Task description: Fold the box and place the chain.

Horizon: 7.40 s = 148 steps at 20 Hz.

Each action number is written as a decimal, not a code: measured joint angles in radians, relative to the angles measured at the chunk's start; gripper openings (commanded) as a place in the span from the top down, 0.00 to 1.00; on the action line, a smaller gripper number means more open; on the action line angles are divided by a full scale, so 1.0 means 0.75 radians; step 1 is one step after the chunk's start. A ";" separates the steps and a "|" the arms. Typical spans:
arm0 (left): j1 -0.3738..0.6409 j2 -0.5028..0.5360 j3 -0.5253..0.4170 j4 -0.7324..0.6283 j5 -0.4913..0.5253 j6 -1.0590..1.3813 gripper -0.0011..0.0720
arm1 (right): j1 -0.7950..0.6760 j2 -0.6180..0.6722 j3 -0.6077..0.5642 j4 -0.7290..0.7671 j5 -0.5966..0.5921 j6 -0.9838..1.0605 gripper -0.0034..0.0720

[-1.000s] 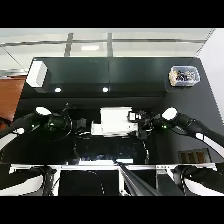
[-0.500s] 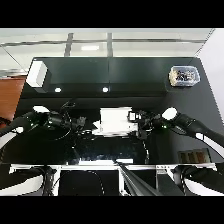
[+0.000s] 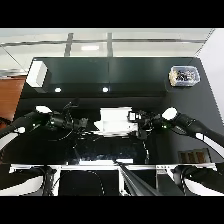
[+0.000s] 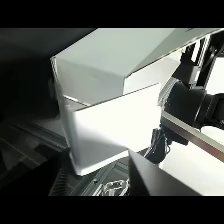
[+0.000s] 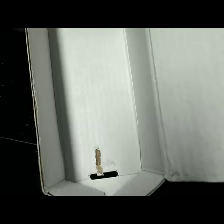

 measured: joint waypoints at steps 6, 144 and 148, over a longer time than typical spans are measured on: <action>-0.061 0.030 0.104 0.099 0.014 -0.125 0.43 | 0.000 0.000 0.000 0.000 0.000 0.001 0.33; -0.867 -0.288 0.857 1.500 0.000 -1.906 0.95 | 0.002 0.065 0.007 0.201 0.047 0.161 0.59; -0.867 -0.288 0.857 1.500 0.010 -1.905 0.95 | 0.002 0.063 0.007 0.200 0.048 0.161 0.47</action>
